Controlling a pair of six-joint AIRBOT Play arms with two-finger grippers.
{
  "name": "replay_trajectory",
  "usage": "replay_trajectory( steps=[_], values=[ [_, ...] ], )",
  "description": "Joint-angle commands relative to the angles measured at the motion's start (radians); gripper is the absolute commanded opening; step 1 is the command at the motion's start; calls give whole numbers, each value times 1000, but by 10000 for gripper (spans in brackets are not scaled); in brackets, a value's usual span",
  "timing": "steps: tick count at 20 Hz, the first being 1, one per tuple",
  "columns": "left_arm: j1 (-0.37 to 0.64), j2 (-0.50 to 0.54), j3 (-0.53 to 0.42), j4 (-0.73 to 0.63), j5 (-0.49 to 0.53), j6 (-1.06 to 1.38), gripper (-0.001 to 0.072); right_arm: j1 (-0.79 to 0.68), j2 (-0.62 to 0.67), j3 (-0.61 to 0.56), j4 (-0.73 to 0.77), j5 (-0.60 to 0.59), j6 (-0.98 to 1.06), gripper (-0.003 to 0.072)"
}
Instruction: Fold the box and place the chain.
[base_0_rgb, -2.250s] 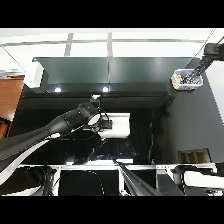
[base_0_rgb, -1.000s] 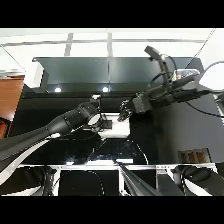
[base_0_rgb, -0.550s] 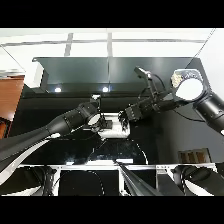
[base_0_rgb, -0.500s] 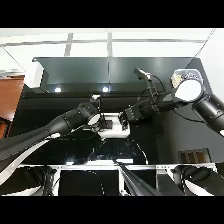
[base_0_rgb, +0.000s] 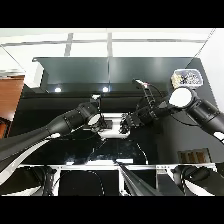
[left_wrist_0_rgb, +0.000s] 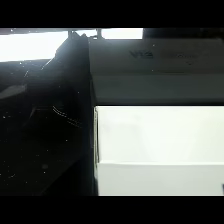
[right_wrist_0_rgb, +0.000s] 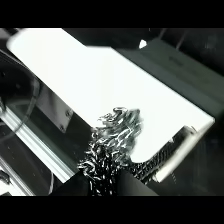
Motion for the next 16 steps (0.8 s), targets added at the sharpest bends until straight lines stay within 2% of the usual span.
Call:
replay_trajectory(
  steps=[1, 7, 12, 16],
  values=[
    [0, 0, 0, 0, -1, 0, 26, -25, 1, 16, -25, 89, 15, 10],
    [0, 0, 0, 0, 0, 0, 26, -102, 3, 60, -37, 230, 14, 10],
    [0, 0, 0, 0, 0, 0, 26, -123, 3, 60, -24, 206, 13, 10],
    [0, 0, 0, 0, 0, 0, 26, -117, 3, 60, 80, 209, -29, 10]
  ],
)
